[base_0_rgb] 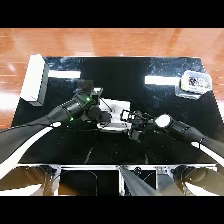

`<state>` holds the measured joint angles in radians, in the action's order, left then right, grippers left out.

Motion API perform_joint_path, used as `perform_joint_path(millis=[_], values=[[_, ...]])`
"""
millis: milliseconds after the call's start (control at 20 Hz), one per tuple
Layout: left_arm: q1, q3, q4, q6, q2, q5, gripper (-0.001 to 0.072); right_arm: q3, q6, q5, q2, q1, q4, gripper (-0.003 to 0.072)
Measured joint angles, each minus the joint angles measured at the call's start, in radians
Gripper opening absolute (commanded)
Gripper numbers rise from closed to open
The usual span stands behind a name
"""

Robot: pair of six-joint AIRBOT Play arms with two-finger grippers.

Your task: Fold the box and place the chain.

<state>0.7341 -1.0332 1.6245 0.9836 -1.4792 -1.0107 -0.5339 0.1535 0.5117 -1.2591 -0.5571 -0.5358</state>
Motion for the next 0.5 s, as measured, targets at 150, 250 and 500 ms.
perform_joint_path(millis=[150,250,500], values=[[0.000,0.000,0.003,0.000,-0.008,-0.003,0.0425,0.000,0.000,0.000,0.000,0.000,0.000,0.0489],[0.000,-0.001,0.007,0.000,-0.010,-0.004,0.0376,0.000,0.000,0.000,0.000,0.000,0.000,0.0489],[0.000,-0.001,0.019,0.000,-0.013,-0.002,0.0043,0.000,0.000,0.000,0.000,0.000,0.000,0.0489]])
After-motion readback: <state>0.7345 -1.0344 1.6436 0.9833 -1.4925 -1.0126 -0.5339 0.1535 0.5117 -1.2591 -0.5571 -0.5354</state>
